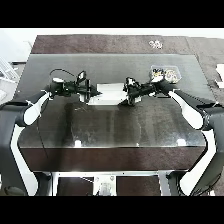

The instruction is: Fold the box and place the chain.

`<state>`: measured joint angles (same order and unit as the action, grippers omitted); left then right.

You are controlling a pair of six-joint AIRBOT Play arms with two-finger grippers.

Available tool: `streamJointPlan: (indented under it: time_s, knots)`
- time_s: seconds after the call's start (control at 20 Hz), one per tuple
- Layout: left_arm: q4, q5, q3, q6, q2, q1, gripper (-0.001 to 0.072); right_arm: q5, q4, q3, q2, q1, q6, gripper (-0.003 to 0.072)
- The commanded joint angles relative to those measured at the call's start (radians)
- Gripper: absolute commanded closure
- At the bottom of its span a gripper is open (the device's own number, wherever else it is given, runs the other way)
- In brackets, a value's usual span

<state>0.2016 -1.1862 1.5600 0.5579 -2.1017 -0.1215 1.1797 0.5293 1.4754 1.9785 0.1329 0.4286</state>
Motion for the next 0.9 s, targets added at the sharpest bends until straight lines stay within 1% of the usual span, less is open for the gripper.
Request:
streamJointPlan:
  time_s: [0.0,0.2,0.3,0.85]
  knots:
    - [0.0,0.0,0.0,0.0,-0.001,0.0,0.0689,0.0,-0.001,0.001,0.002,0.001,-0.007,0.0028]
    - [0.0,0.0,0.0,0.0,-0.001,0.0,0.0689,0.0,0.0,0.001,0.002,0.001,-0.01,0.0048]
    - [0.0,0.0,0.0,0.0,-0.001,0.0,0.0689,0.0,0.0,0.001,0.002,0.001,-0.01,0.01]
    - [0.0,0.0,0.0,0.0,-0.001,0.0,0.0688,0.0,0.006,0.001,0.002,0.001,-0.01,0.0099]
